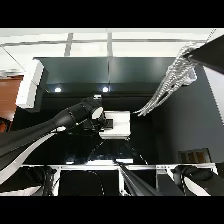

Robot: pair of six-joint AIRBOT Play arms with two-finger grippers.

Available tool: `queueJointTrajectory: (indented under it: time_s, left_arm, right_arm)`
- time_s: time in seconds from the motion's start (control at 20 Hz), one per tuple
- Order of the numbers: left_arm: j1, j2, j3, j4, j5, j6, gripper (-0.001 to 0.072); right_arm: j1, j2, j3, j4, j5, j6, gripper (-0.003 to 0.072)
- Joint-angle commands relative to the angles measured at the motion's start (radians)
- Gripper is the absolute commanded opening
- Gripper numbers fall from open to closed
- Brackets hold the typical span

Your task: Fold the box and place the chain.

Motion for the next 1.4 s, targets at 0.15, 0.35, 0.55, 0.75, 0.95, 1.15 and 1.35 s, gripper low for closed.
queueJointTrajectory:
  time_s: [0.15, 0.35, 0.55, 0.75, 0.95, 1.15, 1.35]
  left_arm:
    - [0.001, 0.0, 0.0, 0.0, 0.0, 0.0, 0.0026]
    - [0.001, 0.0, 0.0, 0.002, -0.002, 0.001, 0.0026]
    - [0.001, 0.0, 0.0, 0.001, -0.002, 0.001, 0.0026]
    - [0.001, 0.0, 0.0, 0.001, -0.002, 0.001, 0.0026]
    - [0.001, 0.0, 0.0, 0.001, -0.002, 0.001, 0.0026]
    - [0.001, 0.0, 0.0, 0.002, -0.001, 0.001, 0.0026]
    - [0.001, 0.0, 0.0, 0.001, 0.0, 0.001, 0.0026]
  right_arm:
    - [0.106, -0.016, -0.193, 0.049, -0.223, -0.002, 0.0011]
    - [0.108, -0.016, -0.372, 0.053, -0.208, -0.001, 0.0011]
    - [0.107, -0.016, -0.509, -0.002, -0.194, 0.0, 0.0011]
    - [0.107, -0.014, -0.515, -0.06, -0.128, 0.005, 0.0011]
    - [0.108, -0.015, -0.579, 0.106, -0.163, -0.039, 0.0011]
    - [0.138, -0.015, -0.688, 0.229, -0.375, -0.077, 0.0011]
    - [0.146, -0.015, -0.836, 0.223, -0.486, -0.077, 0.0012]
